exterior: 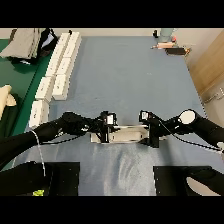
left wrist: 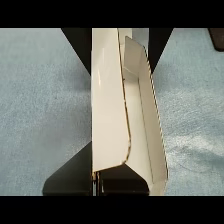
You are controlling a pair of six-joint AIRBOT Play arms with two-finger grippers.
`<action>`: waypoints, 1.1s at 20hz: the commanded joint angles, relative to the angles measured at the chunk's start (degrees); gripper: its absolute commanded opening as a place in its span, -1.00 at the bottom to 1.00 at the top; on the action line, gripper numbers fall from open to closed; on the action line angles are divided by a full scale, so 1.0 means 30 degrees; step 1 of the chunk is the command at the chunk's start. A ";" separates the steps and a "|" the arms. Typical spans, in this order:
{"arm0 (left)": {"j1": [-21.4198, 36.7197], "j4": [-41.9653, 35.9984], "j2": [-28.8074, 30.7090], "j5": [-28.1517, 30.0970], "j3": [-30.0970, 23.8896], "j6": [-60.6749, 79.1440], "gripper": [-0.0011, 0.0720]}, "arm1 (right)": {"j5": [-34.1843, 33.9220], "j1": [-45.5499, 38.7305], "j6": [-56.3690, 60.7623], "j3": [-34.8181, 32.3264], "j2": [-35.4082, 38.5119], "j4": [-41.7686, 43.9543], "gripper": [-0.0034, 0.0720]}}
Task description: Fold the box.
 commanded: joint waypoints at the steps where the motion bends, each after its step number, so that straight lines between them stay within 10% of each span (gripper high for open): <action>1: -0.0007 0.0000 -0.0007 0.0029 0.0000 0.0007 -0.93 | 0.0678 -0.0015 -0.0969 -0.0015 -0.0597 0.0554 0.96; 22: -0.0007 0.0000 -0.0007 0.0029 0.0000 0.0007 -0.93 | 0.0051 -0.1195 -0.4116 -0.0131 -0.1749 0.1559 0.78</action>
